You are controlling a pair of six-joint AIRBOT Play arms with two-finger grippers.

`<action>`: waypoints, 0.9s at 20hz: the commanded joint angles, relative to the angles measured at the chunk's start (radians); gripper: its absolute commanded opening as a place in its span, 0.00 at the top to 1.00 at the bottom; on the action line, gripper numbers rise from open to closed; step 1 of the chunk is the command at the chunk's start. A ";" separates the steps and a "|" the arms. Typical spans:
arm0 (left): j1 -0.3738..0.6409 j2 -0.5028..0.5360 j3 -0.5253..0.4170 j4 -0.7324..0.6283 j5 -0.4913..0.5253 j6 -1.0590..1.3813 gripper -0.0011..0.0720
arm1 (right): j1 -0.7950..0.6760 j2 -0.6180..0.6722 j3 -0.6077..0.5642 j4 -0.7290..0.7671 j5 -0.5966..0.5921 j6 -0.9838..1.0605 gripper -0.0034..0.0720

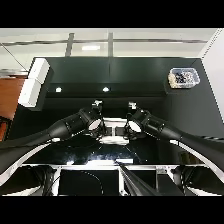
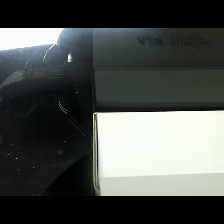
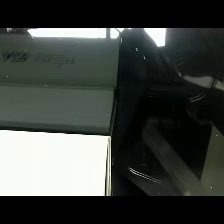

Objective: Fold the box and place the chain.

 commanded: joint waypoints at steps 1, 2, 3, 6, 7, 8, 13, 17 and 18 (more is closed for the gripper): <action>0.000 0.000 0.001 0.001 0.002 0.002 0.95 | 0.001 0.002 0.004 0.005 -0.011 -0.037 0.88; 0.000 0.000 0.001 0.001 0.002 0.002 0.95 | 0.001 0.002 0.008 0.006 -0.011 -0.060 0.87; 0.000 0.000 0.000 0.001 0.002 0.002 0.95 | 0.000 0.002 0.012 0.005 -0.011 -0.061 0.85; 0.000 0.000 0.000 0.000 0.003 0.001 0.95 | 0.000 0.002 0.025 0.005 -0.014 -0.063 0.53; 0.000 0.000 0.000 0.001 0.003 -0.005 0.95 | 0.000 0.002 0.029 0.005 -0.008 -0.063 0.45; 0.000 0.000 0.001 0.001 0.003 -0.007 0.95 | 0.000 0.004 0.029 0.005 -0.008 -0.064 0.45; 0.000 0.000 0.001 0.001 0.002 -0.007 0.95 | -0.002 0.040 0.029 -0.006 -0.003 -0.082 0.43; 0.000 0.000 0.001 0.001 -0.004 -0.007 0.95 | -0.003 0.099 0.029 -0.010 0.034 -0.127 0.03; 0.000 0.000 0.001 0.001 -0.004 -0.007 0.95 | -0.003 0.115 0.029 -0.019 0.039 -0.128 0.03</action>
